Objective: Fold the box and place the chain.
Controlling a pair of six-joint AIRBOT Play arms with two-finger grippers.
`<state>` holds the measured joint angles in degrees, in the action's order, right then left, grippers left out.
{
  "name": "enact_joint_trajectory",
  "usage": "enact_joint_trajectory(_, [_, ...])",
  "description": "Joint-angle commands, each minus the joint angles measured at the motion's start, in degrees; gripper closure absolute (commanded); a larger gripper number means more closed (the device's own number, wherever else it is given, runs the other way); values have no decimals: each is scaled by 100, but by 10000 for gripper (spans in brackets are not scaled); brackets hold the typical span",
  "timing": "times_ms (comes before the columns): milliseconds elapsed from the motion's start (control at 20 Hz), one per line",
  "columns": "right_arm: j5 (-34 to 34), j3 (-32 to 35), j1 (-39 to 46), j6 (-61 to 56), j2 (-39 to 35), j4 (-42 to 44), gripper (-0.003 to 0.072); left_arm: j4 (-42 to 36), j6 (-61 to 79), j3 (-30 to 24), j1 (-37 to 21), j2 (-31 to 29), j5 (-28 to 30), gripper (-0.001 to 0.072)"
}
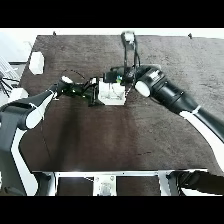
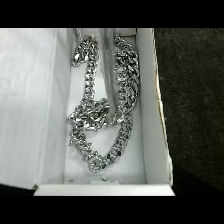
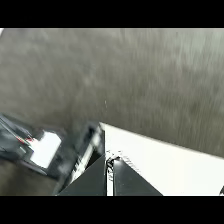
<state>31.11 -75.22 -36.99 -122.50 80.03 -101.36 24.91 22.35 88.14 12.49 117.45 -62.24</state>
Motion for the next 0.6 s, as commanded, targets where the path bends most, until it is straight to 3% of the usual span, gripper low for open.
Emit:
enact_joint_trajectory(0, [-603,525,33,-208,411,22,678,2,0,4,-4,-2,2,420])
enact_joint_trajectory(150, [-667,522,149,-225,804,24,645,2,0,4,-4,-2,0,419])
enact_joint_trajectory(250, [-667,494,212,-219,734,20,297,2,0,4,-4,-2,2,420])
enact_joint_trajectory(400, [-560,501,334,2,317,15,284,2,0,4,-4,-2,0,419])
enact_joint_trajectory(550, [-385,503,791,166,79,-72,165,2,0,4,-4,-2,2,420])
